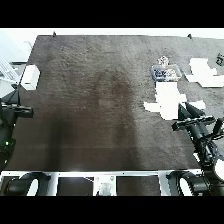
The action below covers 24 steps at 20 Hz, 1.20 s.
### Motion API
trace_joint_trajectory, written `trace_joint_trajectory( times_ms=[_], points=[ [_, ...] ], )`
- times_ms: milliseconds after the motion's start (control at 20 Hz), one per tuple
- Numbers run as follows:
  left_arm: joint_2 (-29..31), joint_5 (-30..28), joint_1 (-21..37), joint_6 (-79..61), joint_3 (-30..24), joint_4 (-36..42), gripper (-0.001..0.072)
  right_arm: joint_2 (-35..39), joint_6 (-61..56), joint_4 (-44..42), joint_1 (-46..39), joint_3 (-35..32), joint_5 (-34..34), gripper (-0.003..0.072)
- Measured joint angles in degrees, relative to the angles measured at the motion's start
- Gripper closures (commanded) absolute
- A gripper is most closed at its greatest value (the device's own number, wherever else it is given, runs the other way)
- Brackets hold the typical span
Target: Fold the box and place the chain.
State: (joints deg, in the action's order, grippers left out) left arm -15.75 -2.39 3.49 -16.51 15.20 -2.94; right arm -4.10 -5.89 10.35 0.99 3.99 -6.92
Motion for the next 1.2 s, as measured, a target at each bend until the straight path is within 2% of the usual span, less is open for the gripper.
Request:
trace_joint_trajectory(
  times_ms=[300, 400, 450, 500, 650, 800, 850, 950, 1200],
  points=[
    [0.0, 0.0, 0.0, 0.0, 0.0, 0.0, 0.0687, 0.0, 0.0, 0.0, 0.0, 0.1, 0.0, 0.044],
    [0.0, 0.0, 0.0, 0.0, 0.0, 0.0, 0.0686, 0.0, 0.6, -0.1, 0.0, 1.2, -0.1, 0.0293],
    [0.0, 0.0, 0.0, 0.0, 0.0, 0.0, 0.0686, -0.2, 1.4, -0.1, 0.0, 2.4, 0.1, 0.029],
    [0.0, 0.0, 0.0, 0.0, 0.0, 0.0, 0.0686, -0.6, 1.9, -0.1, 0.0, 3.7, 0.9, 0.0249],
    [0.0, 0.0, 0.0, 0.0, 0.0, 0.0, 0.0686, -4.9, 2.8, -0.3, -1.5, 9.4, 4.3, 0.0249],
    [0.0, 0.0, 0.0, 0.0, 0.0, 0.0, 0.0686, -13.5, 3.0, -0.3, -6.5, 16.2, 3.0, 0.0254],
    [0.0, 0.0, 0.0, 0.0, 0.0, 0.0, 0.0686, -17.0, 3.0, -0.2, -9.0, 18.4, 1.0, 0.0321],
    [0.0, 0.0, 0.0, 0.0, 0.0, 0.0, 0.0686, -25.4, 1.8, -0.1, -16.0, 23.1, -5.5, 0.0307],
    [0.0, 0.0, 0.0, 0.0, 0.0, 0.0, 0.0686, -43.3, -7.1, 1.4, -37.7, 32.1, -30.1, 0.0287]
  ],
)
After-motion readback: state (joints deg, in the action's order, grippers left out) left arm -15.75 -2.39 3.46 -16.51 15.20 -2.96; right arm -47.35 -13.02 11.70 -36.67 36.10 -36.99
